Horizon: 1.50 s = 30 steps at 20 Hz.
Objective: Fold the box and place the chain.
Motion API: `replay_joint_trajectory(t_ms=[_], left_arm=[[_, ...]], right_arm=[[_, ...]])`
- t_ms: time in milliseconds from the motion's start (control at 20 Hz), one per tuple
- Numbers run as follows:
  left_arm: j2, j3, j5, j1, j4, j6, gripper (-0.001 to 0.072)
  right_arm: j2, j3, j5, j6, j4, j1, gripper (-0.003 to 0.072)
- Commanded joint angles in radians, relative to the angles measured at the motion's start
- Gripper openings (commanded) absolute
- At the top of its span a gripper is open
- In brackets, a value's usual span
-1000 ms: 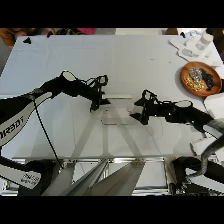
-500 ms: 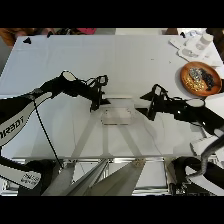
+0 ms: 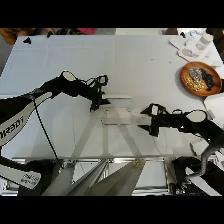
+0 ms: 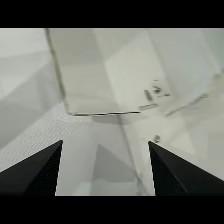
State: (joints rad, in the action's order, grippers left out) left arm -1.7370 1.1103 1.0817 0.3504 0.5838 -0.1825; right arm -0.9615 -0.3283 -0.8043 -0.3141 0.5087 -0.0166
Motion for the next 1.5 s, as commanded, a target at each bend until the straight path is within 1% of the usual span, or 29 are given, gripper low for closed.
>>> replay_joint_trajectory(t_ms=[0,200,300,450,600,800,950,1150,1450], left_arm=[[-0.001,0.0,0.0,0.0,0.0,0.0,0.0011],[-0.001,0.0,0.0,0.0,0.0,0.0,0.0011],[-0.001,0.0,0.0,0.0,0.0,0.0,0.0011],[-0.001,0.0,0.0,0.0,0.0,0.0,0.0011],[-0.001,0.0,0.0,0.0,0.0,0.0,0.0011],[-0.001,0.0,0.0,0.0,0.0,0.0,0.0011],[-0.001,0.0,0.0,0.0,0.0,0.0,0.0011],[-0.001,0.0,0.0,0.0,0.0,0.0,0.0011],[-0.001,0.0,0.0,0.0,0.0,0.0,0.0011]], right_arm=[[-0.062,0.005,0.058,-0.012,-0.011,-0.059,0.0601],[-0.148,0.005,0.065,-0.155,-0.2,-0.059,0.0601],[-0.158,0.005,0.073,-0.17,-0.256,-0.059,0.0601],[-0.16,0.005,0.124,-0.168,-0.364,-0.059,0.0601],[-0.16,0.005,0.179,-0.104,-0.367,-0.058,0.0601],[-0.163,0.004,0.181,-0.094,-0.363,-0.058,0.0601],[-0.187,-0.005,0.178,-0.095,-0.352,-0.058,0.0601],[-0.259,-0.073,0.127,-0.095,-0.336,-0.058,0.0601],[-0.28,-0.146,0.111,-0.075,-0.244,-0.058,0.0601]])
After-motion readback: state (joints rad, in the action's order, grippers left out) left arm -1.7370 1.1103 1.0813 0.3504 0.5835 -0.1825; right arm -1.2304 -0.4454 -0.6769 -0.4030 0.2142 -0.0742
